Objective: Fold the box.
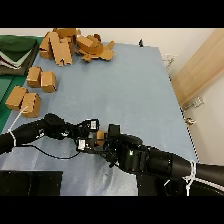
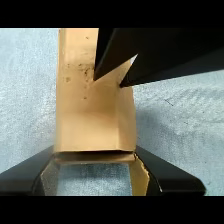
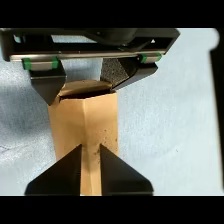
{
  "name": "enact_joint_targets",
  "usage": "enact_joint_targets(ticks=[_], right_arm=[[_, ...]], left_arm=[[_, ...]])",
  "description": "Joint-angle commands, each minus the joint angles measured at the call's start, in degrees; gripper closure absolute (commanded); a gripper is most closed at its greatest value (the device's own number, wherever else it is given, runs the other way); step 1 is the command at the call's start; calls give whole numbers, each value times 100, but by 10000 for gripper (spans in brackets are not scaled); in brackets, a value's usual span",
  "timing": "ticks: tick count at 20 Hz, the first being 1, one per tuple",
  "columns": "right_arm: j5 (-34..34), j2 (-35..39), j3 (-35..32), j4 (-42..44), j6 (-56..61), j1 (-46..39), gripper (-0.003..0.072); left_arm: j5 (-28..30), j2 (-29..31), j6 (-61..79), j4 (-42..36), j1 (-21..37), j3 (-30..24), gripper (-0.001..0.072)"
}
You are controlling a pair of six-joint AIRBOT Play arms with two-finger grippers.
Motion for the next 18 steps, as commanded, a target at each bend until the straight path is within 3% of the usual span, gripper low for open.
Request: enact_joint_targets(ticks=[1,9,10,18], right_arm=[[83,7,87,-22,-2,-2,572],[101,-17,195,-13,-44,-4,607],[101,-37,192,22,-46,-4,641],[105,-240,190,472,-44,-2,643]], left_arm=[[-9,-2,11,4,0,0,254],[-9,-2,11,4,0,0,254],[-9,-2,11,4,0,0,254],[-9,-2,11,4,0,0,253]])
